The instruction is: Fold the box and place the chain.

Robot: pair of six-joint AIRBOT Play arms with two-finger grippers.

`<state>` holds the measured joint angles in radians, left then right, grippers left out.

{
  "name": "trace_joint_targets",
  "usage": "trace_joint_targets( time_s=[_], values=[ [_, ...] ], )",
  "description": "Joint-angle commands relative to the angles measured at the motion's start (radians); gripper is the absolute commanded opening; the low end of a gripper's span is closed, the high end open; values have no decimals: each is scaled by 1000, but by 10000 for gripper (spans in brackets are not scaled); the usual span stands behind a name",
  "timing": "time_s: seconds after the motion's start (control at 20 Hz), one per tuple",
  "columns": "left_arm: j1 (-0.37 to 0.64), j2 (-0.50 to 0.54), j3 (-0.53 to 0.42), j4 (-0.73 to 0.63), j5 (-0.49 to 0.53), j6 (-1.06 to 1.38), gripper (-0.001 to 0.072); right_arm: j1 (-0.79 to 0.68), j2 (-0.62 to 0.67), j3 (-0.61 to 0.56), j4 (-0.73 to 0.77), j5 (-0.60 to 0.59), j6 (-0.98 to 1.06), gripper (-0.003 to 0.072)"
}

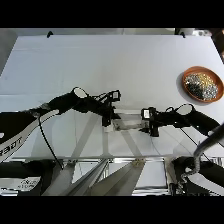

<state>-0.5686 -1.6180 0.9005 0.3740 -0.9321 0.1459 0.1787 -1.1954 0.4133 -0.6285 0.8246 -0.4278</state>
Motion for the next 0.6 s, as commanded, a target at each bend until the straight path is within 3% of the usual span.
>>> trace_joint_targets(
  time_s=[0.0,0.05,0.1,0.15,0.2,0.25,0.55],
  values=[
    [3,1,0,7,-15,-15,13,0,1,0,0,2,0,469],
    [3,1,0,7,-11,-15,40,0,1,0,0,2,0,469],
    [3,1,1,7,-3,-15,186,0,1,0,0,1,0,469],
    [3,1,1,7,2,-15,398,0,1,0,0,2,0,469],
    [5,1,1,7,4,-15,561,0,1,0,0,2,0,469],
    [8,1,1,8,3,-16,639,0,1,0,0,1,0,469],
    [68,84,1,46,-28,-19,639,0,1,0,0,1,0,469]
  ],
)
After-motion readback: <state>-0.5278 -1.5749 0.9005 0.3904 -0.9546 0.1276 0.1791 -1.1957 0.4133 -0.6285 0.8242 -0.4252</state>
